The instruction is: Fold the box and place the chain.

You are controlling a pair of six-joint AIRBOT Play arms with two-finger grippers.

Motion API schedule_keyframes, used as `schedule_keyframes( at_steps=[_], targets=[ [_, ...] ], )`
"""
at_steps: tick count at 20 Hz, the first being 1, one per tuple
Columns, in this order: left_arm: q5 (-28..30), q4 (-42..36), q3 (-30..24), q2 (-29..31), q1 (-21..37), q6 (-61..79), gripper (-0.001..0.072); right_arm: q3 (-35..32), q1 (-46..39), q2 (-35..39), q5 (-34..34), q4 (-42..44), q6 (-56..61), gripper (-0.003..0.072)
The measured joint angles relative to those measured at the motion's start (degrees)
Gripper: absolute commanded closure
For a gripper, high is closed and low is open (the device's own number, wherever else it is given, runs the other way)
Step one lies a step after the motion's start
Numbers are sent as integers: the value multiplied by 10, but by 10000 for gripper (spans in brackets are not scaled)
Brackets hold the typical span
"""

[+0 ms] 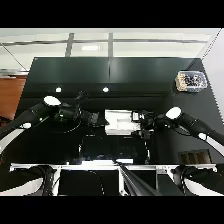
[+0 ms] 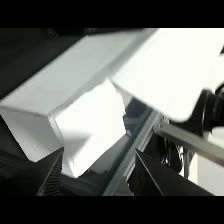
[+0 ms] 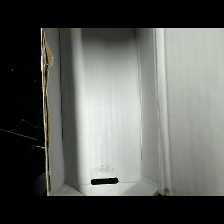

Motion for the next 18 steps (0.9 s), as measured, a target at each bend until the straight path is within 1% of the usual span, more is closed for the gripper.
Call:
schedule_keyframes(
  at_steps=[3,8,12,14,18],
  targets=[
    [4,22,15,0,-8,-32,213,0,0,0,0,0,0,219],
    [8,113,49,0,-25,-119,213,0,0,0,0,0,0,219],
    [14,158,59,0,-42,-164,213,0,0,0,0,0,0,219],
    [29,174,61,0,-58,-187,213,0,0,0,0,0,0,219],
    [87,209,63,0,-97,-257,213,0,0,0,0,0,0,219]
  ],
)
